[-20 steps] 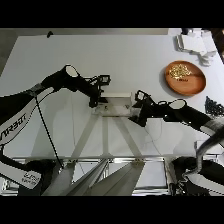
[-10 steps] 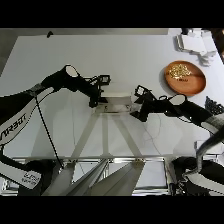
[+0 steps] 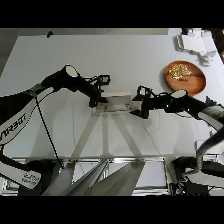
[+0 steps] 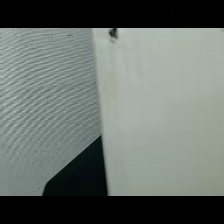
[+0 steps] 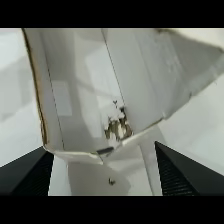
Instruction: Fold the box and place the chain.
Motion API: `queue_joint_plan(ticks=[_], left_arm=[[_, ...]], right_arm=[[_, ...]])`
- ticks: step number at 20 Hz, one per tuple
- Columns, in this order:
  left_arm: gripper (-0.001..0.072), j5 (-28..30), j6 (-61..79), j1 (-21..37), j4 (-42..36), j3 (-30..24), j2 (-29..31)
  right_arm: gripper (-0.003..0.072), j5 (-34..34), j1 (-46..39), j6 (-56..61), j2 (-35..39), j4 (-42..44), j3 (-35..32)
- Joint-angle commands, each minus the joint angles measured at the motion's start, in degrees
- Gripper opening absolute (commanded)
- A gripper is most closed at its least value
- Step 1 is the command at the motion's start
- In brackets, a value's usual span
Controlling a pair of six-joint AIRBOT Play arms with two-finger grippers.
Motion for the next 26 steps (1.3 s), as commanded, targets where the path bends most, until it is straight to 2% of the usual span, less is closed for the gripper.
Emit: queue_joint_plan(ticks=[1, 7, 16, 26], left_arm=[[0.0007, 0.0, 0.0, 0.0, 0.0, 0.0, 0.0], [0.0007, 0.0, 0.0, 0.0, 0.0, 0.0, 0.0], [0.0007, 0.0, 0.0, 0.0, 0.0, 0.0, 0.0], [0.0007, 0.0, 0.0, 0.0, 0.0, 0.0, 0.0]], right_arm=[[0.0713, 4.2, -0.4, -4.6, -4.1, 1.6, 4.3], [0.0710, 9.8, -0.2, -6.0, -9.0, 1.4, 7.7], [0.0707, 5.8, 2.6, -2.7, -10.3, -0.7, 7.7], [0.0702, 6.0, 2.1, -1.3, -10.1, -2.6, 7.5]])
